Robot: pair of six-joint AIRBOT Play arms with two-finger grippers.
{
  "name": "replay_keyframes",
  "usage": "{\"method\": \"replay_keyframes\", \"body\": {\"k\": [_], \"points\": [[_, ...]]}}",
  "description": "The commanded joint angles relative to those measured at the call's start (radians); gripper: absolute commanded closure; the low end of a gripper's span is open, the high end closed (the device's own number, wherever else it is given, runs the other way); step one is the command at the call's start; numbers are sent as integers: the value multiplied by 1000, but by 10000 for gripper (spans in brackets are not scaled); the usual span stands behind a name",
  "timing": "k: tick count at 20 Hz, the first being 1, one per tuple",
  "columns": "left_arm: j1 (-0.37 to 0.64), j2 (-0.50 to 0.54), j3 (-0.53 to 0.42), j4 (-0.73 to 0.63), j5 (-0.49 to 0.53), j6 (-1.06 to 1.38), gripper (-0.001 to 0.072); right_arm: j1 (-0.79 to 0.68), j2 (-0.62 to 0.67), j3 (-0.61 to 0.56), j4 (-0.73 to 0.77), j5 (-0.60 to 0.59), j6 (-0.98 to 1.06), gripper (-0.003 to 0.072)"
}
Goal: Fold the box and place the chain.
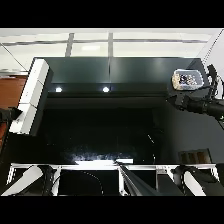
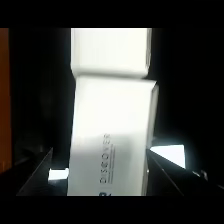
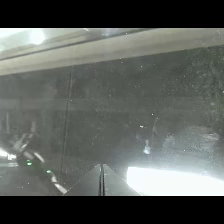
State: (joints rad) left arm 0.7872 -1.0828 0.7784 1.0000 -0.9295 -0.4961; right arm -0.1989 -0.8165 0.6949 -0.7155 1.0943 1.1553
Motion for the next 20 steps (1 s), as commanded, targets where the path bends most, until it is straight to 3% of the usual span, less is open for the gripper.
{"method": "replay_keyframes", "body": {"k": [1, 2, 3, 4, 7, 9, 12, 14, 20], "points": [[-52, 72, 78, -166, -26, -95, 2, 0, -1, 1, 1, 0, 0, 655], [-93, 97, 96, -233, -27, -130, 29, 1, 0, 1, 0, 2, 0, 653], [-151, 126, 110, -279, -31, -175, 319, 2, 0, 1, -2, 11, -10, 645], [-216, 154, 118, -286, -47, -211, 677, 5, 0, 1, -14, 24, -35, 645], [-497, 262, 69, -223, -18, -363, 682, 117, 70, -6, -314, -34, 42, 646], [-702, 353, -34, -116, 130, -484, 682, 226, 142, -54, -494, -158, 183, 646], [-895, 421, -174, -33, 220, -564, 680, 264, 155, -101, -546, -234, 274, 646], [-945, 422, -199, -23, 219, -565, 679, 264, 155, -101, -531, -217, 278, 648], [-946, 425, -195, -24, 234, -563, 677, 264, 155, -101, -534, -217, 278, 647]]}}
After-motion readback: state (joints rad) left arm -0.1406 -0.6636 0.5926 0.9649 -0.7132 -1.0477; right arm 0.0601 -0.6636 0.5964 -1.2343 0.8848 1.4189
